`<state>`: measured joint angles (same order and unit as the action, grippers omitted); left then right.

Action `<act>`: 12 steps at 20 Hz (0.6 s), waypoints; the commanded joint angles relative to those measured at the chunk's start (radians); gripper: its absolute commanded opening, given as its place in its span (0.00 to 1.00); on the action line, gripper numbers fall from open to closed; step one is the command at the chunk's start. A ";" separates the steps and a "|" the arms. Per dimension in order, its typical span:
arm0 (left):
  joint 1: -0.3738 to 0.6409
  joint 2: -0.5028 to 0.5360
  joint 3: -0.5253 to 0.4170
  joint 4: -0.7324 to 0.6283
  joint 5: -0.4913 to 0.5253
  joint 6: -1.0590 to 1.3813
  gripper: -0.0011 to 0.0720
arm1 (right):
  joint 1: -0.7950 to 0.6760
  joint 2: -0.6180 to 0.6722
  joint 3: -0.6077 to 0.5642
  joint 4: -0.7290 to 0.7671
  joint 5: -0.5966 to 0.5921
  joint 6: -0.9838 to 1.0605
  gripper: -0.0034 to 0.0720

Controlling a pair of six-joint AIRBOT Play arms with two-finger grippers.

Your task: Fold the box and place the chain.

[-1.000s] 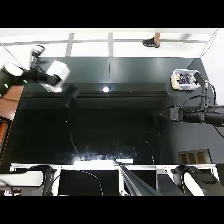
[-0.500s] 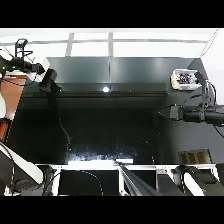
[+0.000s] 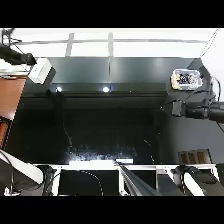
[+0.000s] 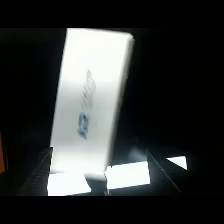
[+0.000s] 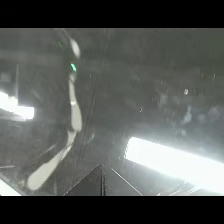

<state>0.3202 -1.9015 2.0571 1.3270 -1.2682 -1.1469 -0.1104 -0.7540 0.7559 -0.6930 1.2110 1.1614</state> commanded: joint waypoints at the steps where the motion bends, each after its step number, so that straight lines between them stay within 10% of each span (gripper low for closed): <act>1: 0.002 0.184 -0.012 0.011 -0.311 -0.133 0.58 | 0.000 0.000 0.095 -0.077 0.021 -0.003 0.07; 2: 0.001 0.240 -0.045 0.005 -0.391 -0.179 0.14 | 0.000 0.000 0.127 -0.119 0.044 -0.003 0.07; 3: -0.005 0.299 -0.094 -0.013 -0.436 -0.221 0.05 | 0.000 0.001 0.159 -0.166 0.066 -0.003 0.07; 5: -0.043 0.473 -0.275 -0.036 -0.390 -0.232 0.05 | 0.000 0.011 0.184 -0.227 0.065 -0.003 0.07; 12: -0.228 1.274 -1.292 -0.139 0.241 -0.158 0.05 | 0.001 0.082 0.064 -0.314 -0.213 -0.048 0.06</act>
<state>0.1543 -0.9146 1.1297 1.2278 -1.2621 -1.3163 -0.1104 -0.7071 0.8814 -0.9733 1.1553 1.1404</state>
